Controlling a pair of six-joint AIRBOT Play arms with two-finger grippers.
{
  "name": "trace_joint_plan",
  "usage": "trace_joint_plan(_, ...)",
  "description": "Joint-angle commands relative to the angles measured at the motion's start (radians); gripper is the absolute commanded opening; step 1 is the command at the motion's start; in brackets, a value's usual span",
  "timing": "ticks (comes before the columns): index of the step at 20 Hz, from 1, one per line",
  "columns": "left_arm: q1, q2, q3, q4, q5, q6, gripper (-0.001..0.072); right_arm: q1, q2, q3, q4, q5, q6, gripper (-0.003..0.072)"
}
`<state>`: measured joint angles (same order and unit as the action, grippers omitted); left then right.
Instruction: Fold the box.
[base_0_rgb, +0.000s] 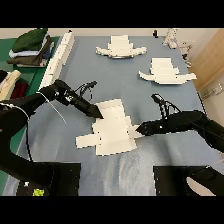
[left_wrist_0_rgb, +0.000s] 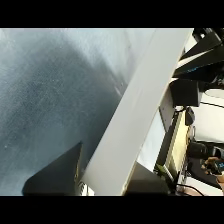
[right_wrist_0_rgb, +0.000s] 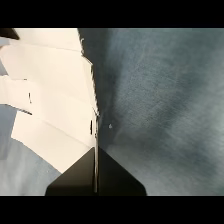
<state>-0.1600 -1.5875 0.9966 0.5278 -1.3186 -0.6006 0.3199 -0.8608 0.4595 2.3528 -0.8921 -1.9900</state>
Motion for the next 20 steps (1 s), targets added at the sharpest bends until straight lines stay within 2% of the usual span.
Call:
trace_joint_plan(1, 0.000, -0.001, 0.001, 0.004, 0.002, 0.019, 0.0229, 0.000, 0.000, 0.000, 0.000, -0.011, 0.000, -0.0001)
trace_joint_plan(6, -0.001, -0.001, 0.000, 0.003, -0.032, 0.051, 0.0223, 0.000, 0.000, 0.000, 0.000, -0.011, 0.000, -0.0001)
trace_joint_plan(7, -0.002, -0.001, 0.000, 0.003, -0.047, 0.068, 0.0033, 0.000, 0.000, 0.000, 0.000, -0.010, 0.000, -0.0001)
trace_joint_plan(12, -0.003, -0.001, 0.000, -0.002, -0.069, 0.108, 0.0015, 0.000, 0.000, 0.000, -0.001, 0.002, 0.000, 0.0001)
trace_joint_plan(13, -0.003, -0.001, 0.000, -0.008, -0.072, 0.107, 0.0015, 0.000, 0.000, 0.001, -0.008, 0.003, 0.000, 0.0036)
trace_joint_plan(15, -0.003, -0.001, 0.000, -0.020, -0.071, 0.103, 0.0015, 0.000, 0.000, 0.009, -0.060, 0.003, 0.000, 0.0272)
trace_joint_plan(16, -0.003, -0.001, 0.000, -0.025, -0.072, 0.103, 0.0015, 0.000, 0.000, 0.017, -0.109, 0.003, 0.000, 0.0304)
trace_joint_plan(20, -0.006, 0.010, 0.027, -0.084, -0.077, 0.265, 0.0013, 0.000, 0.000, 0.068, -0.478, 0.003, 0.130, 0.0304)
